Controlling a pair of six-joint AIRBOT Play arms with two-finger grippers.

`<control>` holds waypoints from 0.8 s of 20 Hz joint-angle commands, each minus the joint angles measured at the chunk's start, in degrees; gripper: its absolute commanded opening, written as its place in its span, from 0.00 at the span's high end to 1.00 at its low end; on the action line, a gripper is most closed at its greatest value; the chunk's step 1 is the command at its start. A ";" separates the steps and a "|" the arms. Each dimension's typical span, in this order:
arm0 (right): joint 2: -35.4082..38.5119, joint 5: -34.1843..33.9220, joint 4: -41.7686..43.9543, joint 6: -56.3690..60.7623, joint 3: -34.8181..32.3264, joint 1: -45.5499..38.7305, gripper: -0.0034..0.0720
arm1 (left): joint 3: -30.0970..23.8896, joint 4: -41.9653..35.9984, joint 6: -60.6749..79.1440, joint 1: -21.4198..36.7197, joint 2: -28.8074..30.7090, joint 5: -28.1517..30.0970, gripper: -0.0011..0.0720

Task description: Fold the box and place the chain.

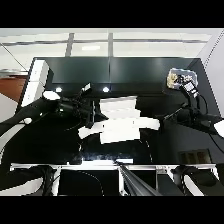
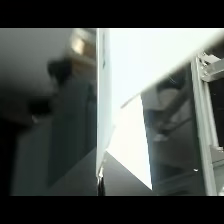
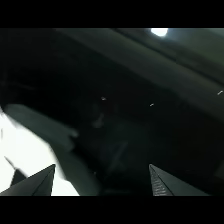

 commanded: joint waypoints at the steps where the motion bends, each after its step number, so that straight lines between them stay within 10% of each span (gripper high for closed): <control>1: -0.13 -0.55 -2.36 -4.11 0.94 0.04 0.10 | -2.71 4.44 12.66 -2.51 1.29 3.52 0.95; 16: -5.49 -0.57 -2.25 -10.27 -2.64 7.15 0.10 | -3.13 20.74 12.44 -3.45 -0.02 13.70 0.94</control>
